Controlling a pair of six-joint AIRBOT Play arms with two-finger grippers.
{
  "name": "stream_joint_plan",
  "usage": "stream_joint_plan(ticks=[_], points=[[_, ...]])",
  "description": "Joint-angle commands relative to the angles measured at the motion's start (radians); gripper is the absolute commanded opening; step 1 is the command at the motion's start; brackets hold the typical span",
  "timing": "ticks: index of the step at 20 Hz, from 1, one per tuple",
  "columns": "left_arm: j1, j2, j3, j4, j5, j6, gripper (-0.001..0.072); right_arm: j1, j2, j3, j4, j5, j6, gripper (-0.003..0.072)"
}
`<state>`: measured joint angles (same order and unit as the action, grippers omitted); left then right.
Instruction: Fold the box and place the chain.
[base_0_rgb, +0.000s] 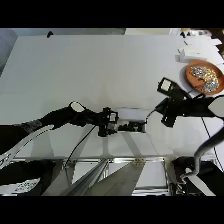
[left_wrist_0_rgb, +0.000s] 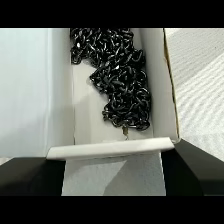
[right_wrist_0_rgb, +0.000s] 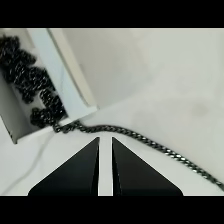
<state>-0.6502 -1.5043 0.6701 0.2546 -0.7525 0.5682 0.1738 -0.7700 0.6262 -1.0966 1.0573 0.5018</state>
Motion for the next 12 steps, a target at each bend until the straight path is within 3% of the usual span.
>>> stream_joint_plan(ticks=[1,4,9,12], points=[[0.0,0.0,0.0,0.0,0.0,0.0,0.0011,-0.024,0.003,-0.15,0.085,-0.083,-0.212,0.0094],[0.0,0.0,0.0,0.0,0.0,0.0,0.0011,-0.024,0.003,-0.246,0.082,-0.15,-0.34,0.0227],[0.0,0.0,0.0,0.0,0.0,0.0,0.0011,0.046,-0.006,-0.301,0.084,-0.27,-0.384,0.0239],[0.0,0.0,0.0,0.0,0.0,0.0,0.0011,0.09,-0.092,-0.301,0.085,-0.328,-0.383,0.0239]])
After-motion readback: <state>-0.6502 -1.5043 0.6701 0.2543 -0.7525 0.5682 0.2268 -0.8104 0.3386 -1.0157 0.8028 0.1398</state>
